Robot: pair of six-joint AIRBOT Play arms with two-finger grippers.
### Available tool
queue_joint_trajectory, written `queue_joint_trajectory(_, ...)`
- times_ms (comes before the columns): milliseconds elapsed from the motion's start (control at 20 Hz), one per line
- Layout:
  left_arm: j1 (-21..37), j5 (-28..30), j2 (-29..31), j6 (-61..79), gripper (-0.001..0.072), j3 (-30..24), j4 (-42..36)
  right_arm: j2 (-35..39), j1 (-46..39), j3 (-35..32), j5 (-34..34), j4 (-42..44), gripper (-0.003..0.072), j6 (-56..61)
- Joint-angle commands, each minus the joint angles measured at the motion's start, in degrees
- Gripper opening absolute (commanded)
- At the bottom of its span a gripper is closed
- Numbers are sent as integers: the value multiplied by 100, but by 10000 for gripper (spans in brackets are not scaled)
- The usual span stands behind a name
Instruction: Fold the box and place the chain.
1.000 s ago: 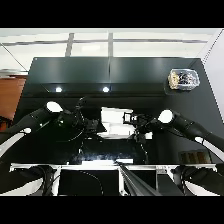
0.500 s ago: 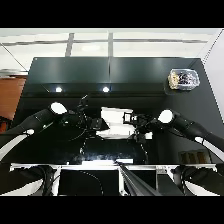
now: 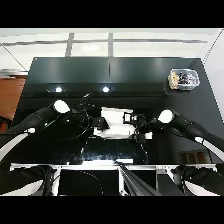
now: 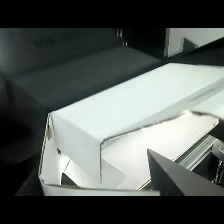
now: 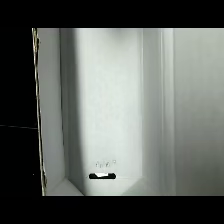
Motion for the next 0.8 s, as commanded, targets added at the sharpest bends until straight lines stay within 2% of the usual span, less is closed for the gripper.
queue_joint_trajectory(0, -20, -37, 4, -203, 698, 46, 111, -2, 4, -2, 4, 2, 473, 0)
queue_joint_trajectory(150, 7, -205, 4, -192, 708, 66, 256, -2, 4, -2, 4, 2, 473, 2)
queue_joint_trajectory(400, 334, -909, 138, -24, 720, 297, 643, -2, 4, -2, 7, 2, 474, 2)
queue_joint_trajectory(550, 881, -1054, 588, -26, 720, 319, 704, -2, 4, 0, 4, 2, 474, 2)
queue_joint_trajectory(750, 1921, -1808, 1486, -42, 720, 319, 1287, -2, 4, -2, 4, 2, 473, 2)
